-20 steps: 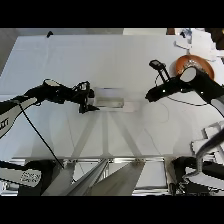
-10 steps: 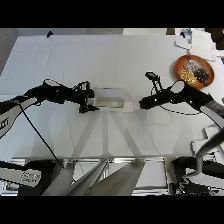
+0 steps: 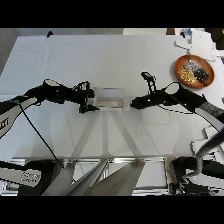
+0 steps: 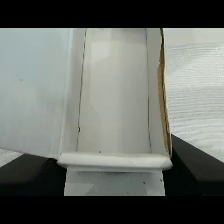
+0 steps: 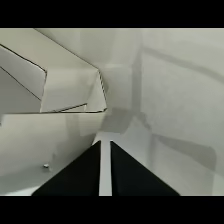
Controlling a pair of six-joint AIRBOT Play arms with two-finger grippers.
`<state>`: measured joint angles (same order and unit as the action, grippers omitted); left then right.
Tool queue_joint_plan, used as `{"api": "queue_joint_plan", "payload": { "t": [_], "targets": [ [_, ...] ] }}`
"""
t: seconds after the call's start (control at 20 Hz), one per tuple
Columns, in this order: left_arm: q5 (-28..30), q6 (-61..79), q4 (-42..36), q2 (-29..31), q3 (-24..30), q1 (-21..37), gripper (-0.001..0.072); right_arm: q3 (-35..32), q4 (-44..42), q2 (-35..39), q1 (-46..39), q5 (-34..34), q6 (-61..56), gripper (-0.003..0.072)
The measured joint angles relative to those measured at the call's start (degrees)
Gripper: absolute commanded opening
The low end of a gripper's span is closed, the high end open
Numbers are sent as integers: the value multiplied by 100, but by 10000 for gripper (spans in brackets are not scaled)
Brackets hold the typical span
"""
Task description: Fold the box and place the chain.
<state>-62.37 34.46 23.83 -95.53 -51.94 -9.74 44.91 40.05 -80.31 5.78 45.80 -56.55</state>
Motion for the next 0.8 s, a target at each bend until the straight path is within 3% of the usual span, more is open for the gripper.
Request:
{"api": "queue_joint_plan", "payload": {
  "t": [0.35, 0.45, 0.8],
  "targets": [
    [-2, -2, -2, 0, 0, 0, 395, 0, -236, 114, 15, 146, 2, 124],
    [0, 0, -2, 0, 0, 0, 395, 0, -258, 195, 15, 153, 4, 182],
    [0, -2, 0, 0, 0, 0, 395, -2, -299, 284, 170, 0, 11, 204]
  ]
}}
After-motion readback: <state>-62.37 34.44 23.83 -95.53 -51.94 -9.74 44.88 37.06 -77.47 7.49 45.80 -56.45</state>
